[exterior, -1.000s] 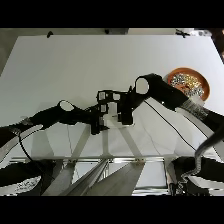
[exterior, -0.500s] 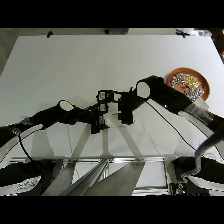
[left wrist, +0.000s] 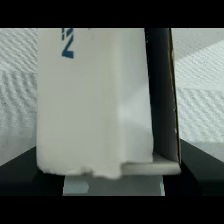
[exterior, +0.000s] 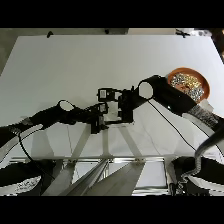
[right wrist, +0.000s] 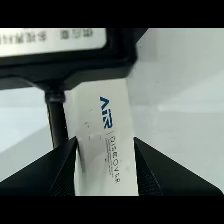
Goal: Fold the box and place the chain.
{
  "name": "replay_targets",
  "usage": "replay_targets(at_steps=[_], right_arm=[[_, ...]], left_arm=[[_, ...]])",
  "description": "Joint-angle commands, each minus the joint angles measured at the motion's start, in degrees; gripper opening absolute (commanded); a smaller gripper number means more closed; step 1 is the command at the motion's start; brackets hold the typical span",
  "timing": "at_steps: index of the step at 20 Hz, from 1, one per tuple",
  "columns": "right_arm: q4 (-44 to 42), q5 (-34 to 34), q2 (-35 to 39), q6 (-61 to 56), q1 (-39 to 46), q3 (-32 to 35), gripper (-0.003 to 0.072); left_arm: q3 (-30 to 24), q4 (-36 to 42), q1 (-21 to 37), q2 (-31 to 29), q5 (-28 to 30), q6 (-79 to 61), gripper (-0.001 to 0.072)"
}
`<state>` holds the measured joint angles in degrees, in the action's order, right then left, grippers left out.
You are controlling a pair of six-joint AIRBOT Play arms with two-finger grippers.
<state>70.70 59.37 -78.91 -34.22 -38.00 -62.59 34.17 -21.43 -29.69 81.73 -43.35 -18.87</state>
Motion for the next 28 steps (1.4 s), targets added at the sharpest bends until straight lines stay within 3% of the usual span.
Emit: replay_targets(at_steps=[1, 11, 12, 14, 28], right_arm=[[0.0, -1.1, 0.0, 0.0, 0.0, 2.1, 0.0338], [0.0, -1.8, 0.1, 0.0, -2.9, 5.3, 0.0342], [0.0, -1.9, 0.2, 0.0, -3.3, 5.3, 0.0357], [0.2, -2.7, 0.8, 0.0, -3.2, 5.3, 0.0465], [0.8, -5.4, 10.3, -3.3, -3.1, 5.4, 0.0478]], left_arm=[[0.0, 0.0, 0.0, 0.0, 0.0, 0.0, 0.0208], [0.0, 0.0, 0.0, 0.0, 0.0, 0.0, 0.0208], [0.0, 0.0, 0.0, 0.0, 0.0, 0.0, 0.0208], [0.0, 0.0, 0.0, 0.0, 0.0, 0.0, 0.0208], [0.0, 0.0, 0.0, 0.0, 0.0, 0.0, 0.0208]])
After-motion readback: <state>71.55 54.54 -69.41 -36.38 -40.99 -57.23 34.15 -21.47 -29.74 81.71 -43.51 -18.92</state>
